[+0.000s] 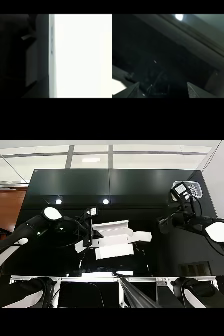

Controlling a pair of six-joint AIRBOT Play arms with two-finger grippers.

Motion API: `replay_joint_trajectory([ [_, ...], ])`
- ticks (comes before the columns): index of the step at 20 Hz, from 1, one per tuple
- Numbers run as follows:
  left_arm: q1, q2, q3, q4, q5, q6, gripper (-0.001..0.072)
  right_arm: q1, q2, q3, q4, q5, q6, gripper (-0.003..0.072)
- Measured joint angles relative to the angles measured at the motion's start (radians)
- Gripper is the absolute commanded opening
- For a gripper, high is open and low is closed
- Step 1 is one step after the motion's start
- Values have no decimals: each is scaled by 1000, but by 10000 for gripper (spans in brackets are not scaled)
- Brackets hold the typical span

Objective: Fold the box and place the chain.

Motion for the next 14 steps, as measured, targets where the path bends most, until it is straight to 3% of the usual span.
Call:
replay_joint_trajectory([
  [4, -32, -48, -5, -61, 91, 63, 29, 18, -17, -33, 128, 59, -213, 712],
  [8, -49, -121, 0, -76, 77, 127, 27, 68, -25, -113, 186, 72, -367, 711],
  [14, -60, -151, 36, -47, 99, 189, 27, 143, -34, -208, 205, 78, -540, 711],
])
